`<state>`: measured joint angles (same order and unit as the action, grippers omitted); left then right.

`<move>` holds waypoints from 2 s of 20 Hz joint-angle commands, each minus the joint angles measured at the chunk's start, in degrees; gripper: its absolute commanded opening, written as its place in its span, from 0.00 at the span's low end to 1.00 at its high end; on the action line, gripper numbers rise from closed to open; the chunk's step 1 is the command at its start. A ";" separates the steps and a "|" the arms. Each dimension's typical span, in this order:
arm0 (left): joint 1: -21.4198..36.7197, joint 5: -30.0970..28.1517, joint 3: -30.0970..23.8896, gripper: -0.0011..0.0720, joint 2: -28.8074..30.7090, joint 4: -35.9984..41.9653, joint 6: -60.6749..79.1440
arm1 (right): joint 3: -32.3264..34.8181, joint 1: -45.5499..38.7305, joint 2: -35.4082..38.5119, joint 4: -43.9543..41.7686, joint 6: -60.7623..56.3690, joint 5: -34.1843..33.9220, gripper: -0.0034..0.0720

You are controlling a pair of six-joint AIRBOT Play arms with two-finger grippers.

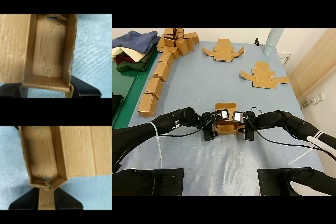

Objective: Fold the box.

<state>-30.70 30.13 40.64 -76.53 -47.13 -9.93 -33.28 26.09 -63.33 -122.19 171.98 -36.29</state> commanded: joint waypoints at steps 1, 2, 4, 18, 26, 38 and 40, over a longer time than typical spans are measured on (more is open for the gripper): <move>-0.04 0.00 -0.02 0.62 -0.02 -0.02 0.02 | 0.02 2.43 -0.31 -0.17 0.52 4.39 0.40; -0.04 0.00 -0.02 0.62 -0.02 -0.02 0.02 | 0.02 2.82 -0.33 -0.15 0.52 4.85 0.40; -0.04 0.00 -0.02 0.62 -0.02 -0.02 0.02 | 0.02 3.48 -0.33 -0.13 0.52 4.83 0.40; -0.02 -0.02 -0.02 0.62 -0.02 -0.02 0.02 | 0.02 6.29 -1.90 2.47 -0.09 4.74 0.28; -0.04 0.00 -0.02 0.62 -0.02 -0.02 0.02 | 0.02 1.09 0.74 3.30 -0.13 -0.26 0.28; -0.04 0.00 -0.02 0.62 -0.02 -0.02 0.02 | -0.22 0.11 1.11 -2.38 0.15 -0.92 0.38; -0.04 -0.02 -0.02 0.62 -0.02 -0.02 0.02 | -0.22 0.76 1.14 -2.95 0.15 -0.72 0.30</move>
<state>-30.70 30.13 40.62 -76.53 -47.13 -9.93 -33.39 26.37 -62.26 -123.17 172.00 -36.62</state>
